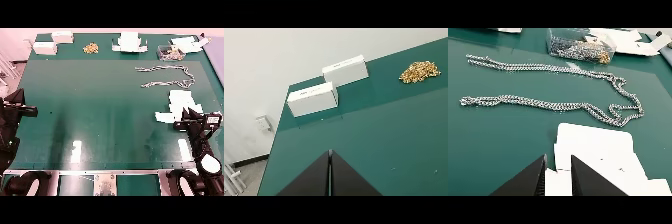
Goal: Fold the box and place the chain.
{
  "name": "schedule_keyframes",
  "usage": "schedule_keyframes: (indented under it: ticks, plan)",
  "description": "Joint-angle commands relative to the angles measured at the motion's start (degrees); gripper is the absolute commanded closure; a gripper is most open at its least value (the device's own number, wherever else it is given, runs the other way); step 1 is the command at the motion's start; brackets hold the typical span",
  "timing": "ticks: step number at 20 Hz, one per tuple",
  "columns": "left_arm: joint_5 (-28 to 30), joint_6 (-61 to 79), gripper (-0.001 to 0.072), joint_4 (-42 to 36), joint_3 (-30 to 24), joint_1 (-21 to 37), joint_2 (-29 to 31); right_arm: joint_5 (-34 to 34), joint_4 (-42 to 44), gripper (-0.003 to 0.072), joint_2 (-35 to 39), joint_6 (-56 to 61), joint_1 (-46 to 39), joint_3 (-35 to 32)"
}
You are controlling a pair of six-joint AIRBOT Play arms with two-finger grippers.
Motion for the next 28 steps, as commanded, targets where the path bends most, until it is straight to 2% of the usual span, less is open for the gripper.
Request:
schedule_keyframes:
  ticks: [1, 3, 7, 9, 11, 15, 19, 21, 25, 28]
  plan:
    - [0.0, 0.0, 0.0691, 0.0, 0.0, 0.0, 0.0, 0.0, 0.0, 0.0488, 0.0, 0.0, 0.0, 0.0]
    - [0.0, 0.0, 0.0691, 0.0, 0.0, 0.0, 0.0, 0.1, 0.1, 0.0324, 0.0, 0.0, 0.0, 0.3]
    - [0.0, 0.0, 0.069, 0.0, 0.0, 0.0, 0.0, 3.8, 3.5, 0.0314, -0.8, 0.0, -0.5, 4.3]
    - [0.0, 0.0, 0.069, 0.0, 0.0, 0.0, 0.0, 5.0, 5.1, 0.0314, -3.6, 0.0, -2.4, 7.3]
    - [0.0, 0.0, 0.0691, 0.0, 0.0, 0.0, 0.0, 9.2, 5.2, 0.0314, -8.3, 0.0, -6.7, 11.4]
    - [0.0, 0.0, 0.0691, 0.0, 0.0, 0.0, 0.0, 27.4, 3.2, 0.0314, -20.5, 2.8, -22.4, 23.0]
    - [0.0, 0.0, 0.069, 0.0, 0.0, 0.0, 0.0, 52.2, -22.3, 0.0312, -33.5, 25.8, -41.3, 39.2]
    - [0.0, 0.0, 0.069, 0.0, 0.0, 0.0, 0.0, 66.0, -29.6, 0.0312, -40.0, 30.2, -49.8, 47.9]
    - [0.0, 0.0, 0.069, 0.0, 0.0, 0.0, 0.0, 86.9, -30.6, 0.03, -54.4, 32.6, -61.9, 64.4]
    - [0.0, 0.0, 0.069, 0.0, 0.0, 0.0, 0.0, 93.9, -33.4, 0.0299, -63.4, 32.6, -64.8, 74.3]
